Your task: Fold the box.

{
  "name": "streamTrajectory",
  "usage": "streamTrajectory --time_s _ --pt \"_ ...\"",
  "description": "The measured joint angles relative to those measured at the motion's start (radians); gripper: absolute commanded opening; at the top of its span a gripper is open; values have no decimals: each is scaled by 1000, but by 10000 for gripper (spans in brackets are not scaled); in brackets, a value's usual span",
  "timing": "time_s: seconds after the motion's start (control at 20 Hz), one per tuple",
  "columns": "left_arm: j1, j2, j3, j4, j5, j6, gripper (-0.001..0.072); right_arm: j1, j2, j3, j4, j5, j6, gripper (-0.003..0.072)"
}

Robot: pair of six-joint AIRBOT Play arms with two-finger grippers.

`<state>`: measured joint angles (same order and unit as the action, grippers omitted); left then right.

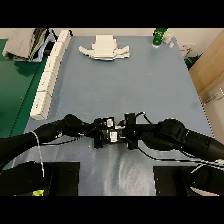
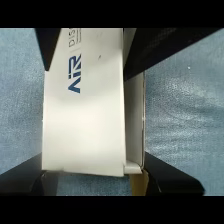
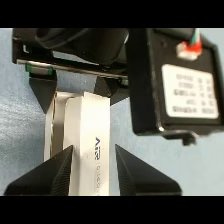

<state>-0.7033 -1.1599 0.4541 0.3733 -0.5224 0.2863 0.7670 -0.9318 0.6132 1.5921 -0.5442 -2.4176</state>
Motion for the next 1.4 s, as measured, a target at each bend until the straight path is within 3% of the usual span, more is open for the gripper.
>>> streamTrajectory --time_s 0.95,1.4 --pt "-1 0 0 2 -5 2 393 1 -3 -1 87 -69 -18 392" --pt "-1 0 0 2 -5 2 393 1 120 9 177 -167 44 391"
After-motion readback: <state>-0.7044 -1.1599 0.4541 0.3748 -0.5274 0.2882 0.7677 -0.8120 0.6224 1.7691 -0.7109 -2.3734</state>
